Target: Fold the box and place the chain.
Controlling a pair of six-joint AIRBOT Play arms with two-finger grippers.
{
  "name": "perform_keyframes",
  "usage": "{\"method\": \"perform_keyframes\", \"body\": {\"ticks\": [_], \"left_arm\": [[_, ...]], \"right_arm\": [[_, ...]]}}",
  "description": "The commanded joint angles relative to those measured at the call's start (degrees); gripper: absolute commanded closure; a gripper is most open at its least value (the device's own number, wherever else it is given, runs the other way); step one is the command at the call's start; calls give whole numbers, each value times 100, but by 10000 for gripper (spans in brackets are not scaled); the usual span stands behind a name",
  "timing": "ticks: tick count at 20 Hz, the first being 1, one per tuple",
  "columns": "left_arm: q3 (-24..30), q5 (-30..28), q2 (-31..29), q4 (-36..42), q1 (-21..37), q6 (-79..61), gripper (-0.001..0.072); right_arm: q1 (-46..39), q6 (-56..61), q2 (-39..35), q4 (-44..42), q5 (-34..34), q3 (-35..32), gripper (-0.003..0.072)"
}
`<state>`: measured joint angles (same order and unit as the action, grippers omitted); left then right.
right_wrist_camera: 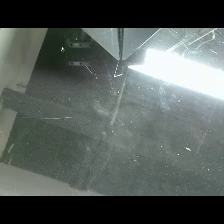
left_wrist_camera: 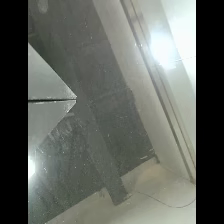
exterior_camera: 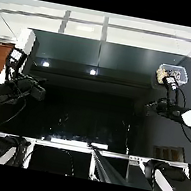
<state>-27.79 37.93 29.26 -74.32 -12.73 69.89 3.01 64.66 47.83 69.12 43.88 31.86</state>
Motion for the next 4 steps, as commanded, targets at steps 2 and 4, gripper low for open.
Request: {"method": "perform_keyframes", "body": {"ticks": [2, 4], "left_arm": [[2, -2, -4, 0, -4, 0, 687], [2, -2, -4, 0, -4, 0, 687]], "right_arm": [[-2, 0, 0, 0, 2, -2, 674], [-2, 0, 0, 0, 2, -2, 674]]}}
